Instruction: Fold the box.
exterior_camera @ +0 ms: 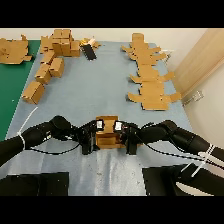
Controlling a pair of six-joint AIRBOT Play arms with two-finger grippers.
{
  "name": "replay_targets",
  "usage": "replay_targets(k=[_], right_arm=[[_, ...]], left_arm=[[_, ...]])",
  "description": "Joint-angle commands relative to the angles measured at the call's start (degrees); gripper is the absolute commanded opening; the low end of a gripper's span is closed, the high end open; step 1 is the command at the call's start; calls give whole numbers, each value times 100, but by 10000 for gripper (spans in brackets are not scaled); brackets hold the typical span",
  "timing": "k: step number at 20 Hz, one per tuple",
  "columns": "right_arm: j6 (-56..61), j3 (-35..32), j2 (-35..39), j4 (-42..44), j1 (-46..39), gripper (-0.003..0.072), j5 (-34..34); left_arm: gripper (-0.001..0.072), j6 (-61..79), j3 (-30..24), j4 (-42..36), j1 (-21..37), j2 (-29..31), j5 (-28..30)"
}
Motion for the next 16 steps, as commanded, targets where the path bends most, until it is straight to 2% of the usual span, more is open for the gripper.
replay_targets(k=[1,13,14,15,16], right_arm=[[-17,13,2,9,59,165,273],[-302,11,-11,192,229,167,474],[-302,11,-11,190,262,185,544],[-302,11,-11,208,271,305,581],[-299,11,-11,240,271,489,595]], left_arm=[[427,-2,-4,-4,2,-2,2],[427,-2,-4,-4,2,-2,2],[427,-2,-4,-4,2,-2,2],[428,-2,-4,-4,2,-2,0],[428,-2,-4,-4,2,-2,0]])
